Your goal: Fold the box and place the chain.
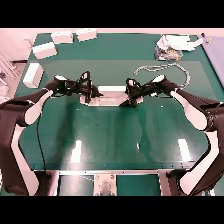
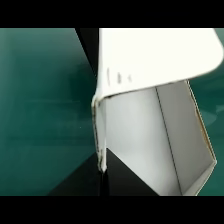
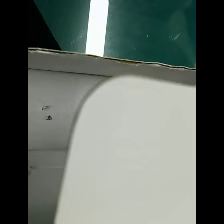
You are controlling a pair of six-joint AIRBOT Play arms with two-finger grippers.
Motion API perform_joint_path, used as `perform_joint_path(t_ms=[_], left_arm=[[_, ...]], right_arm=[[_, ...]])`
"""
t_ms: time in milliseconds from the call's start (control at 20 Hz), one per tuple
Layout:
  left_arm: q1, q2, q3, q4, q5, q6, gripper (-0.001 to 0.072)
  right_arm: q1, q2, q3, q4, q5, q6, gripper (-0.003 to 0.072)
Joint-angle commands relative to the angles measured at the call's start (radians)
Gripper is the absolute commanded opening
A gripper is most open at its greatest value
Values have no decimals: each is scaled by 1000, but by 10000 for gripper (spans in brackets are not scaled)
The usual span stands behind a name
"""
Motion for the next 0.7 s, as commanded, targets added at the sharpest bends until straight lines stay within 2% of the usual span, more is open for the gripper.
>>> perform_joint_path(t_ms=[0,450,500,550,650], left_arm=[[1,0,1,0,2,0,22],[1,0,1,0,1,1,25],[1,0,1,-1,1,0,225],[1,0,1,-4,1,0,471],[1,0,1,-9,0,0,477]], right_arm=[[0,0,1,0,0,-1,580],[0,0,-2,0,1,0,580],[0,0,-2,0,1,0,580],[0,0,-2,0,1,0,580],[0,0,-2,0,1,0,580]])
